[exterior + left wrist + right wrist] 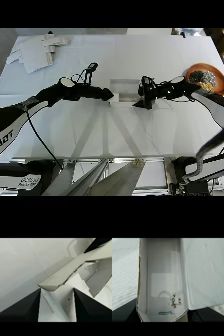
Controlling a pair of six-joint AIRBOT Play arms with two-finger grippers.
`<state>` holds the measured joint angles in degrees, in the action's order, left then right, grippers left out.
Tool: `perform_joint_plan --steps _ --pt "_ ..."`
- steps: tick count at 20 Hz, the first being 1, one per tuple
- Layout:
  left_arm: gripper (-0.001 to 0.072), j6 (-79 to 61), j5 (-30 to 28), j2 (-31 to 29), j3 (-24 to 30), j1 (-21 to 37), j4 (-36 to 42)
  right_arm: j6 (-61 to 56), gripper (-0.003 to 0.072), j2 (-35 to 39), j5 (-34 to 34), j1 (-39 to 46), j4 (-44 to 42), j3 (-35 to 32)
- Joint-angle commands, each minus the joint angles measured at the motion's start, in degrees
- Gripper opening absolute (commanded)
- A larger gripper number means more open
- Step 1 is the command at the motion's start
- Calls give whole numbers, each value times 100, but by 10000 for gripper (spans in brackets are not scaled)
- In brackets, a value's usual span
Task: Fold the box and place the chain.
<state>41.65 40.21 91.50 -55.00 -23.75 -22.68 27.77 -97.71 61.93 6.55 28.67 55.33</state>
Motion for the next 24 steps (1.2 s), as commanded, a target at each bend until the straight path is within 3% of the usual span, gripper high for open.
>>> perform_joint_plan --steps 1,10,12,16,21,24 --pt "453 361 -96 44 -20 -85 -393 -4 507 2 0 0 -2 2" --pt "423 546 -348 55 -138 -101 -564 -4 507 2 0 0 -2 2" --pt "409 953 -236 57 -293 -131 -1143 -4 507 2 0 0 -2 0" --pt "410 2710 420 129 -881 -236 -2911 -4 507 2 0 0 -2 0" --pt "409 3246 997 356 -1565 -494 -3327 -4 507 2 0 0 -2 0" --pt "410 3777 1738 719 -2028 -673 -3930 -4 507 2 0 0 -2 2"
